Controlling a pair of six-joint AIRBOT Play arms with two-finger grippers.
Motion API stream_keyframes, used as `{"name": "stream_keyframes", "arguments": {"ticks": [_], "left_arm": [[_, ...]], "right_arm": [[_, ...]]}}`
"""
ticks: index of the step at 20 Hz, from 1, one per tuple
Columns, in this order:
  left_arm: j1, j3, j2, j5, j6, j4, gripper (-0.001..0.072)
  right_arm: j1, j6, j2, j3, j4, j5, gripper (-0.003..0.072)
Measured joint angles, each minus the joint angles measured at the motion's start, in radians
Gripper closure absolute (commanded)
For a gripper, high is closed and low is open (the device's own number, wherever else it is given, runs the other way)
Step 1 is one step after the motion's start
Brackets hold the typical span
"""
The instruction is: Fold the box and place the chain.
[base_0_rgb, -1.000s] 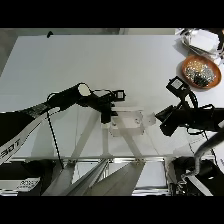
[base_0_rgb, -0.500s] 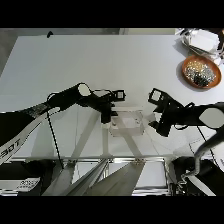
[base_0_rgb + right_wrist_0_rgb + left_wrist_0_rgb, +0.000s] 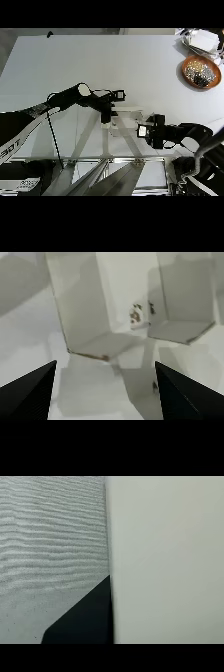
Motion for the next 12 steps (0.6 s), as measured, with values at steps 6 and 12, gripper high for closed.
{"name": "stream_keyframes", "arguments": {"ticks": [6,12], "left_arm": [[0.000,0.000,0.000,0.000,0.000,0.000,0.0696],[0.000,0.000,0.000,0.000,0.000,0.000,0.0696]], "right_arm": [[0.039,-0.043,-0.066,-0.039,0.044,-0.149,-0.0016],[-0.015,-0.058,-0.082,-0.039,0.055,-0.231,-0.0014]]}}
